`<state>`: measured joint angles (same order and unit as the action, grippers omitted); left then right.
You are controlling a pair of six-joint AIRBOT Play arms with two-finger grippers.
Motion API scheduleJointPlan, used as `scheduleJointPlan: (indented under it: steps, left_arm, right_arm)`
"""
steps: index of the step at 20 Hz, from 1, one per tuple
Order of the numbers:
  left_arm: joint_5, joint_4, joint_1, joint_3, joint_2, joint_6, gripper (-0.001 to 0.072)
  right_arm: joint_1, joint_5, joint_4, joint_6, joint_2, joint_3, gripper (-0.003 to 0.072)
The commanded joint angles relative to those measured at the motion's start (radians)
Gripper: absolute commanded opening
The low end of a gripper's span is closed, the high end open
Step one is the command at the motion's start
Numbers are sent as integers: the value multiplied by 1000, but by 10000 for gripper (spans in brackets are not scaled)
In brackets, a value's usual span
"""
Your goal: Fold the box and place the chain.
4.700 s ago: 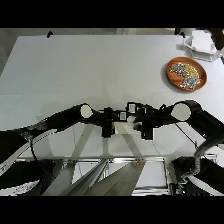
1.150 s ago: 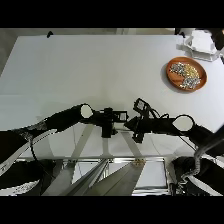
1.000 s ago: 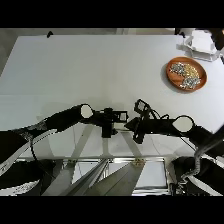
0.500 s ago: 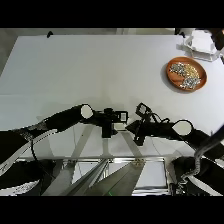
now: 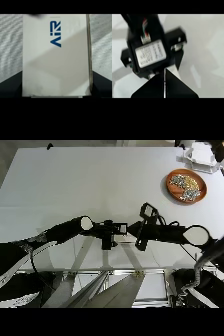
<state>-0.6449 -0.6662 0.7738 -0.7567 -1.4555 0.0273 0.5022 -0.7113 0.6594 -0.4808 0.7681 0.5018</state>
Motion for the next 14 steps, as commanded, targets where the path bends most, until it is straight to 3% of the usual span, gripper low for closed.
scheduleJointPlan:
  steps: [1, 3, 5, 7, 9, 14]
  left_arm:
    - [0, -1, 0, 0, 0, 0, 321]
    - [0, -1, 0, 0, 0, 0, 321]
    - [0, -1, 0, 0, 0, 0, 321]
    - [1, -1, 0, 0, 0, 0, 321]
    - [0, -1, 0, 0, 0, 0, 321]
    - [-10, 0, 0, 0, 0, 0, 321]
  right_arm:
    - [-94, -258, 407, -350, -83, 101, 4]
    - [-212, -452, 562, -471, -117, 103, 4]
    - [-348, -639, 584, -532, -126, 103, 4]
    - [-462, -753, 578, -613, -126, 103, 4]
    - [-550, -772, 597, -650, -126, 103, 4]
    - [-675, -673, 639, -649, -121, 103, 5]
